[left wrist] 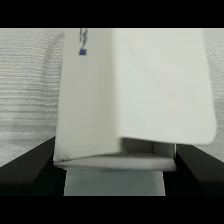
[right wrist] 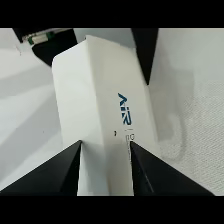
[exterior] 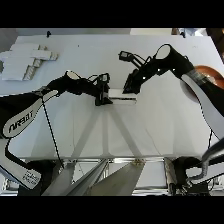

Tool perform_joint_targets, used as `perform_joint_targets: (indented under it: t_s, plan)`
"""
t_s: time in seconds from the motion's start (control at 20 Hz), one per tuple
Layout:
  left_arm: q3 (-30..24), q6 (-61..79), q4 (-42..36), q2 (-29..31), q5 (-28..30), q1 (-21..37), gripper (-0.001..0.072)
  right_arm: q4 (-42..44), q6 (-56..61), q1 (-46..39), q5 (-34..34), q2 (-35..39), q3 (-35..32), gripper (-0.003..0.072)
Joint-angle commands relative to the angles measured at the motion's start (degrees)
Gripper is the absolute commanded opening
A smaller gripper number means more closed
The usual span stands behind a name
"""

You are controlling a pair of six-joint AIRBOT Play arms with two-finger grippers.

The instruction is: Fold the box and place the chain.

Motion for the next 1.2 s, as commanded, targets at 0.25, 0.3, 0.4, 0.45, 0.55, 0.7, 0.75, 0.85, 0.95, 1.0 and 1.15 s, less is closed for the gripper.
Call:
perform_joint_targets:
  t_s: [0.25, 0.3, 0.4, 0.45, 0.55, 0.7, 0.75, 0.85, 0.95, 1.0, 1.15]
  plan:
    - [0.0, 0.0, 0.0, 0.0, 0.0, 0.0, 0.0341, -8.4, 4.5, 4.3, -0.5, 0.2, 0.0, 0.0216]
    - [0.0, 0.0, 0.0, 0.0, 0.0, 0.0, 0.0341, -9.0, 5.6, 4.5, -0.5, 0.2, 0.0, 0.0216]
    - [0.0, 0.0, 0.0, 0.0, 0.0, 0.0, 0.0341, -9.8, 6.7, 4.6, -0.6, 0.2, 0.0, 0.0159]
    - [0.0, 0.0, 0.0, 0.0, 0.0, 0.0, 0.0341, -9.8, 6.9, 4.6, -0.6, 0.3, 0.0, 0.0154]
    - [0.0, 0.0, 0.0, 0.0, 0.0, 0.0, 0.0341, -9.8, 6.8, 4.6, -0.5, 0.8, 0.0, 0.0189]
    - [0.0, 0.0, 0.0, 0.0, 0.0, 0.0, 0.0341, -11.4, 6.6, 4.7, -1.4, 2.1, 0.0, 0.0291]
    - [0.0, 0.0, 0.0, 0.0, 0.0, 0.0, 0.0341, -12.6, 6.5, 4.8, -2.1, 2.6, 0.0, 0.0361]
    - [0.0, 0.0, 0.0, 0.0, 0.0, 0.0, 0.0341, -15.6, 5.0, 5.6, -4.3, 3.8, 0.0, 0.0361]
    - [0.0, 0.0, 0.0, 0.0, 0.0, 0.0, 0.0341, -16.8, 4.9, 6.4, -6.5, 4.7, 0.0, 0.036]
    - [0.0, 0.0, 0.0, 0.0, 0.0, 0.0, 0.0341, -16.7, 4.9, 6.8, -7.2, 4.7, 0.0, 0.0358]
    - [0.0, 0.0, 0.0, 0.0, 0.0, 0.0, 0.0341, -17.2, 4.9, 8.0, -10.2, 4.7, -1.4, 0.0358]
